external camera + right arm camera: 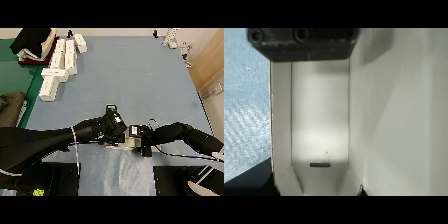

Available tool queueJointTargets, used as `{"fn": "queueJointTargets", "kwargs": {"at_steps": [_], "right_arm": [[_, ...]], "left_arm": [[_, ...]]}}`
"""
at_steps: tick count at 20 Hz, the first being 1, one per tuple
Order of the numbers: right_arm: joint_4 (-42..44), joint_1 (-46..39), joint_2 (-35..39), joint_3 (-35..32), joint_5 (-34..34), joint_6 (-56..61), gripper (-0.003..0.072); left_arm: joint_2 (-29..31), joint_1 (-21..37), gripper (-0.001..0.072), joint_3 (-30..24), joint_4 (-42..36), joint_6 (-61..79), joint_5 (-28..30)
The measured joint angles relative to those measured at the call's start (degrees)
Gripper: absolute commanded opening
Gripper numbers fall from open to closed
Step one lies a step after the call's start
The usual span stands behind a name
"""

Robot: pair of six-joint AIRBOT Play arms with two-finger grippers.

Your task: Fold the box.

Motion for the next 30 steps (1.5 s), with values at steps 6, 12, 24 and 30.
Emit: {"fn": "queueJointTargets", "kwargs": {"at_steps": [6, 12, 24, 30], "right_arm": [[0.0, 0.0, 0.0, 0.0, 0.0, 0.0, 0.0505], [0.0, 0.0, 0.0, 0.0, 0.0, 0.0, 0.0505], [0.0, 0.0, 0.0, 0.0, 0.0, 0.0, 0.0505], [0.0, 0.0, 0.0, 0.0, 0.0, 0.0, 0.0505]], "left_arm": [[3.5, 0.0, 0.0363, 1.7, 0.1, 2.3, -3.6], [13.4, 0.1, 0.0029, 3.5, 0.2, 5.0, -13.2], [18.7, 6.2, 0.0016, 2.0, -0.6, 36.6, -10.1], [24.6, 24.6, 0.069, -11.2, -21.8, 90.5, -0.6]]}}
